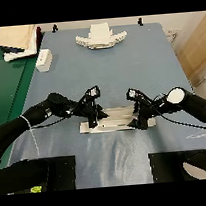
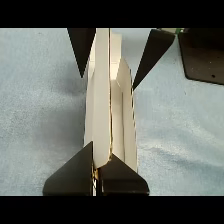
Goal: Fold the box.
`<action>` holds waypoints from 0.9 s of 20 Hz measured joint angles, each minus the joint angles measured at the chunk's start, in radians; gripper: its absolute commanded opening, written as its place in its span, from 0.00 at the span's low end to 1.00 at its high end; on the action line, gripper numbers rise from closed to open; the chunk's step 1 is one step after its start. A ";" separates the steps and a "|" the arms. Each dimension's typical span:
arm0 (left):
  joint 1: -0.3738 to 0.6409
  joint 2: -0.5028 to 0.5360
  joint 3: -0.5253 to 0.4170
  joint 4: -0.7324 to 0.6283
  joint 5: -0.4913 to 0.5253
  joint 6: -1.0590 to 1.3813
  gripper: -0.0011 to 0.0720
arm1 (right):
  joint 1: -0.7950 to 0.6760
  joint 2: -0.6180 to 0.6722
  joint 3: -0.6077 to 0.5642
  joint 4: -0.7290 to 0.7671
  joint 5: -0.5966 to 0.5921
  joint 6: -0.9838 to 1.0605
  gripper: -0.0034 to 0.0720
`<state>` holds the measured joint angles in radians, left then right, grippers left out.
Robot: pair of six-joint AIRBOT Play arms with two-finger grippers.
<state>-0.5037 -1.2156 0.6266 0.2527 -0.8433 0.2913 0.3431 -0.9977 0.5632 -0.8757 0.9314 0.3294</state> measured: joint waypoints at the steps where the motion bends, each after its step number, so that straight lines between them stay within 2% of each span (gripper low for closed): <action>1: 0.000 0.000 0.000 0.000 0.000 0.000 0.04 | 0.000 -0.003 0.003 -0.002 -0.007 -0.004 0.99; 11: 0.000 0.000 0.000 0.002 -0.003 0.000 0.04 | -0.001 -0.065 -0.022 -0.023 0.004 -0.184 0.99; 18: 0.000 0.000 0.000 0.002 -0.004 0.000 0.04 | -0.002 -0.061 -0.024 -0.047 0.034 -0.206 0.98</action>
<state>-0.5037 -1.2160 0.6266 0.2546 -0.8474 0.2913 0.3416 -1.0592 0.5388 -0.9226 0.9653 0.1234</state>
